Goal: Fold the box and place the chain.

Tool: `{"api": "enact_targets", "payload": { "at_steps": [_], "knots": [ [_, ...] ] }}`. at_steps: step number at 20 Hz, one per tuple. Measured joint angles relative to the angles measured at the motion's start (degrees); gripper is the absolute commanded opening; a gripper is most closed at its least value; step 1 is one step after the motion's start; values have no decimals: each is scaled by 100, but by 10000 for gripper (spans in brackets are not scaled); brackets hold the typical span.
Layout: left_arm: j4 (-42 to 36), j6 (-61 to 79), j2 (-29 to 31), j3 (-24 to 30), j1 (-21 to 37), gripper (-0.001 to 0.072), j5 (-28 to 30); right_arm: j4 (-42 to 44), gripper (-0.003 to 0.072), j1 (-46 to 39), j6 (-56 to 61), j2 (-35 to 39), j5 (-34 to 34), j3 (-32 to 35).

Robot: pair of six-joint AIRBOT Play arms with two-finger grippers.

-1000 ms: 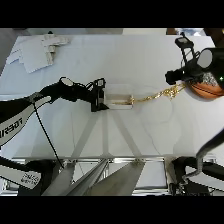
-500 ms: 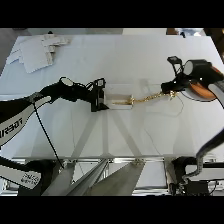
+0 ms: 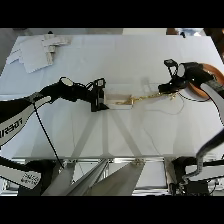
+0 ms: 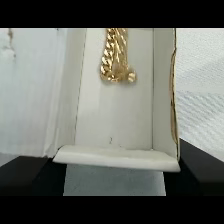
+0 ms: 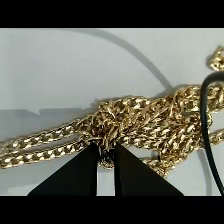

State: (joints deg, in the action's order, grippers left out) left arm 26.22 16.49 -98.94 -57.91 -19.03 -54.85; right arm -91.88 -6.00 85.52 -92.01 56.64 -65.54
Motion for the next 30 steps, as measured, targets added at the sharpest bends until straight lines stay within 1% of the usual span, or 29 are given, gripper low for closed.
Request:
{"api": "enact_targets", "payload": {
  "at_steps": [1, 5, 11, 16, 21, 24, 30],
  "knots": [
    [0, 0, 0, 0, 0, 276, 0, 76, 14, 44, 7, 92, 61, 4],
    [0, 0, 0, 0, 0, 276, 0, -162, 14, 243, 13, 686, 146, -4],
    [0, 0, 0, 0, 0, 276, 0, -199, 13, 817, 0, 1543, 354, -4],
    [0, 0, 0, 0, 0, 276, 0, -166, 13, 1502, -4, 1915, 562, -4],
    [0, 0, 0, 0, 0, 276, 0, 22, 13, 2236, -2, 2028, 632, -4],
    [0, -2, 0, 0, 0, 276, 0, 181, 13, 2645, 4, 2046, 468, -4],
    [0, 0, 0, 0, 0, 276, 0, 820, 12, 3176, 201, 2022, -378, -9]
  ]
}}
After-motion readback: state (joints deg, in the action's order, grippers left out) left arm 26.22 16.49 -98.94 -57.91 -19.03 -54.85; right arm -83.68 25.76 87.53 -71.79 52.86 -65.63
